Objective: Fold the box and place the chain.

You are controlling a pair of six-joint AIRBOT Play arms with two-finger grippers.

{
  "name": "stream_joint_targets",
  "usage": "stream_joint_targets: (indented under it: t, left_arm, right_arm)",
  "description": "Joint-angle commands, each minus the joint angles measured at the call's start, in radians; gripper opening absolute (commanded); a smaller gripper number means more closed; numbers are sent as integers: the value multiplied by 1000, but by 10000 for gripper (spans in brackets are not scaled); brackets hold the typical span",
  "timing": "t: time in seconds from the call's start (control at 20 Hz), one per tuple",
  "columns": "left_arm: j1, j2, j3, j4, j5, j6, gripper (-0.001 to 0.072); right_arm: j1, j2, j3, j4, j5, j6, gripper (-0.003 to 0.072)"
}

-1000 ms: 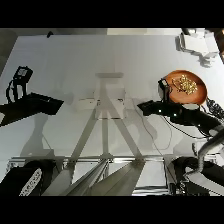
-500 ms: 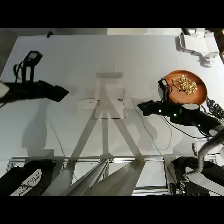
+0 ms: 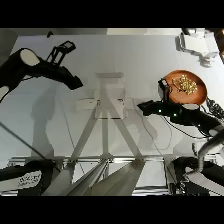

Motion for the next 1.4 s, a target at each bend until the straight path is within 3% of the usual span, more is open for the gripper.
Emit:
stream_joint_targets:
  t: [0.0,0.1,0.15,0.35,0.95,1.05,1.15,1.2,1.3,1.35]
  left_arm:
    - [27,-165,129,-158,-177,169,634]
    - [33,-236,172,-273,-230,260,650]
    - [31,-259,173,-337,-224,314,689]
    - [27,-317,173,-510,-212,420,699]
    - [-68,-404,173,-457,-214,460,689]
    - [-73,-410,173,-457,-214,515,498]
    - [-75,-414,173,-462,-214,570,471]
    - [-75,-414,173,-464,-214,586,387]
    - [-75,-414,173,-464,-222,609,81]
    - [-75,-414,173,-464,-231,632,7]
  right_arm:
    - [1,-1,0,0,0,0,10]
    - [1,-1,0,0,0,0,10]
    - [1,-1,0,0,0,0,10]
    - [1,-1,0,0,0,0,10]
    - [1,-1,0,0,0,0,10]
    - [1,-1,0,0,0,0,10]
    - [1,-1,0,0,0,0,10]
    - [1,-1,0,0,0,0,10]
    - [1,-1,0,0,0,0,10]
    - [1,-1,0,0,0,0,10]
